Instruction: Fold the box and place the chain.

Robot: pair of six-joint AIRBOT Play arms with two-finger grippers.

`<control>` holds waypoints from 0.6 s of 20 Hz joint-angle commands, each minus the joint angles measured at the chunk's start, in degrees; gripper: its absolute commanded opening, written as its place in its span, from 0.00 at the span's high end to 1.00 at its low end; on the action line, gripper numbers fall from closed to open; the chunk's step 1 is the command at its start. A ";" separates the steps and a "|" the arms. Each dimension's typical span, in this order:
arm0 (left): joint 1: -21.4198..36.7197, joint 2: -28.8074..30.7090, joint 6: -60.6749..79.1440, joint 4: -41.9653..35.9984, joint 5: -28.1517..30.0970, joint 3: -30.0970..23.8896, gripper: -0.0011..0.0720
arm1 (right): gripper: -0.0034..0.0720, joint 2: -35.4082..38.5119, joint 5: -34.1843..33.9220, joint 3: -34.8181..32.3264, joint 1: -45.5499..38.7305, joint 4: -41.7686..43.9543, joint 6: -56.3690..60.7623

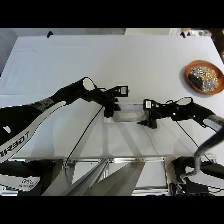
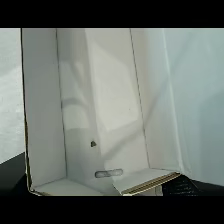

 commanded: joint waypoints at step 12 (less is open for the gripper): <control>-0.04 -0.02 0.09 0.00 -0.04 -0.02 0.97 | 0.45 0.09 0.96 0.02 -1.64 -0.79 -0.35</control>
